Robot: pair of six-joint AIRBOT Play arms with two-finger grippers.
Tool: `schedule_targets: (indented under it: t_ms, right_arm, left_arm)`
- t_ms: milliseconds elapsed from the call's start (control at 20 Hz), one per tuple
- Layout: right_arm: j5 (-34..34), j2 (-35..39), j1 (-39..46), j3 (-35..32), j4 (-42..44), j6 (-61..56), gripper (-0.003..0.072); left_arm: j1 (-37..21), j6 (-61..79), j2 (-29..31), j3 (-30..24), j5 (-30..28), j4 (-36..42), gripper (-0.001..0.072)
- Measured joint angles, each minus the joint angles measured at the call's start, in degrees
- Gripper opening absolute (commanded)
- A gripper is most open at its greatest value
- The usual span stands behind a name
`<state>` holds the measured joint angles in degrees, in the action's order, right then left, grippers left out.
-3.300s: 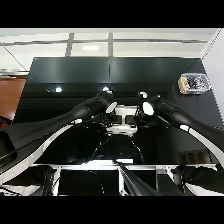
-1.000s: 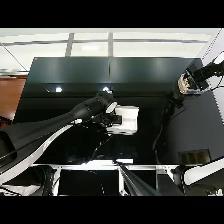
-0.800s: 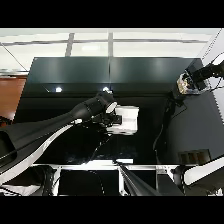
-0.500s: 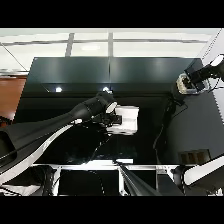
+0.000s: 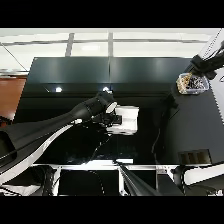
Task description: Fold the box and place the chain.
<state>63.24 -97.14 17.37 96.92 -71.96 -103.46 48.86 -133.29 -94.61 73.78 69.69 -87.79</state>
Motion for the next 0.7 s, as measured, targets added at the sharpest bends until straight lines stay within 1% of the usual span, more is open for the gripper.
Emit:
schedule_targets:
  t_ms: [250, 450, 700]
  right_arm:
    - [0.5, 11.9, 0.0, 0.2, 0.0, 8.1, 0.0011]
    - [-1.8, 21.7, 0.0, 0.3, 0.3, 11.0, 0.0011]
    - [-4.5, 32.7, 0.0, 0.3, 5.5, 14.7, 0.0011]
  left_arm:
    - [0.0, 0.0, 0.0, 0.0, 0.0, 0.0, 0.0031]
    - [0.0, 0.0, 0.0, 0.0, 0.0, 0.0, 0.0031]
    - [0.0, 0.0, 0.0, 0.0, 0.0, 0.0, 0.0030]
